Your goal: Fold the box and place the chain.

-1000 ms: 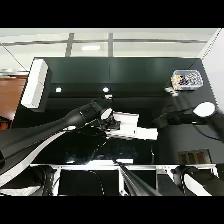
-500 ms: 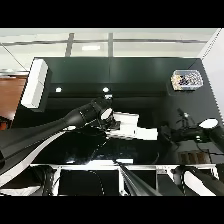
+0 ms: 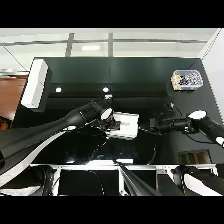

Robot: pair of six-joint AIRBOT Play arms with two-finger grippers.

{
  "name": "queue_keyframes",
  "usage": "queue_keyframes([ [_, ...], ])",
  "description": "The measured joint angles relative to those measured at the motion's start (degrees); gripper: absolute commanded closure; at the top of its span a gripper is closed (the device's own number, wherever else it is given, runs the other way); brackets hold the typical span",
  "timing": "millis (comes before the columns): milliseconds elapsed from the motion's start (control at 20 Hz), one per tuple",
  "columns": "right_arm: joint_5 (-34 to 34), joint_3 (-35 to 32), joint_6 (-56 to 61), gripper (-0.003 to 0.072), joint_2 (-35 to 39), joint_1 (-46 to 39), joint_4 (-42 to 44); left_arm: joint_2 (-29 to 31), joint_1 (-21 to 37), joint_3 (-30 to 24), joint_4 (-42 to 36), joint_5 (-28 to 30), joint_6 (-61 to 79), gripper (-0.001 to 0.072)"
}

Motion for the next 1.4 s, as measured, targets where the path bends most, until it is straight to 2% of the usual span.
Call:
queue_keyframes([
  [250,3.8,2.6,-0.1,0.0084,-0.3,0.9,0.8,0.0,0.0,0.0,0.0,0.0,0.0,0.0683],
  [350,4.2,3.1,0.9,0.0218,-0.3,2.1,0.9,0.0,0.0,0.0,0.0,0.0,0.0,0.0683],
  [650,2.2,5.9,9.5,0.0217,-0.3,8.5,-1.6,0.0,0.0,0.0,0.0,0.0,0.0,0.0683],
  [850,-1.6,10.5,23.0,0.0217,-0.3,16.8,-12.0,0.0,0.2,0.0,0.0,0.3,0.0,0.0683],
  [1200,-7.1,17.9,58.1,0.0220,-0.3,32.3,-40.5,0.0,1.1,0.0,0.0,0.6,0.0,0.0683],
  [1300,-7.1,19.4,65.4,0.0354,-0.6,35.6,-45.9,0.0,1.3,0.0,0.0,0.6,0.0,0.0683],
  [1400,-7.0,20.5,70.4,0.0354,-1.2,38.0,-49.4,0.0,1.5,0.0,0.0,0.5,0.0,0.0683],
])
